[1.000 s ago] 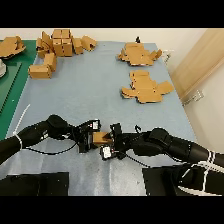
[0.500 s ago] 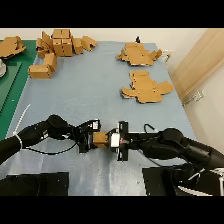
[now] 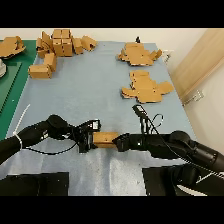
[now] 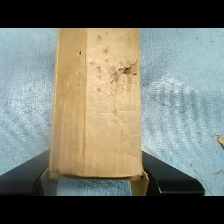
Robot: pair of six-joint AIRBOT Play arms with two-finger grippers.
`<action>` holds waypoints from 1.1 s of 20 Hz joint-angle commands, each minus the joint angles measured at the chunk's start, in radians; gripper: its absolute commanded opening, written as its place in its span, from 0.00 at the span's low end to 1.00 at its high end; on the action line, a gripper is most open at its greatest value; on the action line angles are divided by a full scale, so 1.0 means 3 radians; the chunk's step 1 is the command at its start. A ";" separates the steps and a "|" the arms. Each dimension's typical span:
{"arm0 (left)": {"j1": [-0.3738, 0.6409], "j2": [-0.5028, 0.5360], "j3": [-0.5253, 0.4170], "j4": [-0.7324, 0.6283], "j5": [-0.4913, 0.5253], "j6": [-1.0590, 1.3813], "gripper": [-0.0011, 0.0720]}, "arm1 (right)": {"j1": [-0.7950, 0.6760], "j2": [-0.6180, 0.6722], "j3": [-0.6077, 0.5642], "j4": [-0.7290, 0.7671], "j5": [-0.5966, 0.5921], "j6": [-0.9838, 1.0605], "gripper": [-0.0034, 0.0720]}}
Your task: Fold the box.
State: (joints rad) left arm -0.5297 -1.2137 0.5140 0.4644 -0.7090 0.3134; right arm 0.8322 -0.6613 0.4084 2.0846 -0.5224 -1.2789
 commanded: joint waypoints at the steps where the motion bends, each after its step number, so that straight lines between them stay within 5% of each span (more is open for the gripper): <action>1: 0.0000 0.0000 0.0000 0.0000 0.0001 0.0001 0.60 | -0.0072 -0.0092 -0.0343 0.1062 0.0676 -0.0038 0.04; 6: 0.0000 0.0000 0.0000 0.0000 0.0000 0.0001 0.60 | 0.0078 -0.0282 -0.0355 0.1133 0.1087 -0.0051 0.04; 22: 0.0000 0.0000 0.0000 0.0000 0.0000 0.0001 0.60 | 0.0323 -0.0661 -0.0351 0.1127 0.1031 -0.0042 0.04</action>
